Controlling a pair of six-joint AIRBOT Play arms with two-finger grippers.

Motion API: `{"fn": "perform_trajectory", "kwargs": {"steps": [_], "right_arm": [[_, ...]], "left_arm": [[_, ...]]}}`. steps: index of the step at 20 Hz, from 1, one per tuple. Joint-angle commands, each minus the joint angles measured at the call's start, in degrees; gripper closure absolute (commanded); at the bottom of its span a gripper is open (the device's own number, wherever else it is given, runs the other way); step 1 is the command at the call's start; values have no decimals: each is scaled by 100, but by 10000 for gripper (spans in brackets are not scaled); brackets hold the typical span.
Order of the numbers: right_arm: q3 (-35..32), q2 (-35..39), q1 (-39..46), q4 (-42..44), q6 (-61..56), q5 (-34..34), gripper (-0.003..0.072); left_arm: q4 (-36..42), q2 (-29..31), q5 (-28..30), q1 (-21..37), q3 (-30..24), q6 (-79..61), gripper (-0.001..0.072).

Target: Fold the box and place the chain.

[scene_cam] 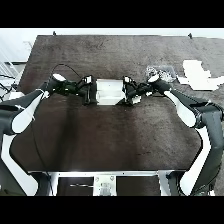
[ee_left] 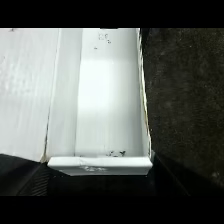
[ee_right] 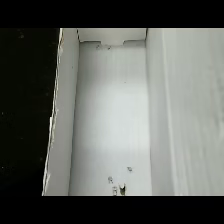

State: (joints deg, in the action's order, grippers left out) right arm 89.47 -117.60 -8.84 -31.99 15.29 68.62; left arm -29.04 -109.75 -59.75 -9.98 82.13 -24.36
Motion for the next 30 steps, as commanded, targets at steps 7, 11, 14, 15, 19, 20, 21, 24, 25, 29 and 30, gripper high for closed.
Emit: {"fn": "perform_trajectory", "kwargs": {"steps": [7,11,14,15,19,20,21,24,25,29,30], "right_arm": [[0,0,-2,4,0,2,108],[0,0,-2,4,0,2,108],[0,0,-2,4,0,4,108],[0,0,-2,4,0,2,108],[0,0,-2,4,-2,4,108],[0,0,-2,4,0,2,108],[0,0,-2,4,0,2,108],[0,0,-2,4,0,4,108],[0,0,-2,4,0,4,107],[0,0,-2,4,0,2,108],[0,0,-2,4,0,2,108]], "left_arm": [[229,-203,70,-168,7,-17,-11],[210,-205,205,-195,7,-118,-11],[210,-212,232,-195,7,-118,-11],[210,-216,238,-195,7,-118,-11],[251,-289,227,-195,7,-118,-3],[264,-289,240,-195,7,-122,-3],[264,-289,254,-195,7,-122,-3],[269,-289,258,-192,7,-116,-4],[271,-289,273,-192,7,-107,-4],[289,-289,297,-192,7,28,-4],[302,-289,317,-192,7,35,-4]]}}
